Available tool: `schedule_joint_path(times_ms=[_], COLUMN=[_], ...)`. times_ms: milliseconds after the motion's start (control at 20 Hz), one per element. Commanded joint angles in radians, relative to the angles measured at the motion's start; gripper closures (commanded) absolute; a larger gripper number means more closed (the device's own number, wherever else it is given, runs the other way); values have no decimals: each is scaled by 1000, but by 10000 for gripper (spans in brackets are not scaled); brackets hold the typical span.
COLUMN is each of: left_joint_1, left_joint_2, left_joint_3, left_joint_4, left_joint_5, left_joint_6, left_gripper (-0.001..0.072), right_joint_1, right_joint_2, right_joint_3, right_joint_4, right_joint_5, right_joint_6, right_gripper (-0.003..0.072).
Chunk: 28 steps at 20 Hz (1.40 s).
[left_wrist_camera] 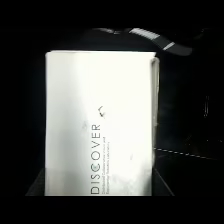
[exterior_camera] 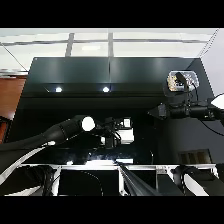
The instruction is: Fold the box and place the chain.
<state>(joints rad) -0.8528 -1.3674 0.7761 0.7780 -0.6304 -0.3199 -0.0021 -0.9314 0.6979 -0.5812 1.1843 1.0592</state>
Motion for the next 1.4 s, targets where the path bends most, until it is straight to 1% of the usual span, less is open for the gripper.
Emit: schedule_joint_path(times_ms=[0,100,150,250,350,450,550,600,700,750,850,1000,1100,1200,1250,1350], left_joint_1=[5,40,79,193,356,555,776,882,1049,1109,1171,1190,1190,1190,1190,1188], left_joint_2=[0,22,47,101,140,145,116,85,-10,-78,-215,-420,-532,-615,-650,-684], left_joint_3=[5,16,17,17,17,32,93,146,285,369,532,800,936,1015,1044,1059], left_joint_4=[31,55,80,156,245,312,333,333,333,333,339,351,351,368,388,397], left_joint_5=[-53,-91,-97,-130,-157,-162,-161,-161,-165,-163,-167,-183,-183,-190,-212,-222], left_joint_6=[-3,-56,-109,-195,-272,-349,-410,-433,-481,-512,-530,-555,-582,-615,-628,-626], left_gripper=[378,379,379,378,378,377,377,376,376,376,376,375,375,375,375,373], right_joint_1=[-1,-1,-1,-1,-1,-1,-1,-1,0,2,10,26,34,40,44,48], right_joint_2=[0,0,0,0,0,0,0,0,0,0,0,0,0,0,0,0], right_joint_3=[0,0,0,0,0,0,0,0,0,0,0,0,0,0,0,0], right_joint_4=[1,1,1,1,1,3,4,4,4,4,8,20,49,84,92,90], right_joint_5=[0,0,0,0,0,0,1,2,0,-5,-4,-10,-27,-45,-52,-57], right_joint_6=[6,8,8,8,8,11,18,24,53,77,93,93,93,100,100,100], right_gripper=[675,675,675,675,675,675,675,675,675,675,675,675,675,675,675,675])
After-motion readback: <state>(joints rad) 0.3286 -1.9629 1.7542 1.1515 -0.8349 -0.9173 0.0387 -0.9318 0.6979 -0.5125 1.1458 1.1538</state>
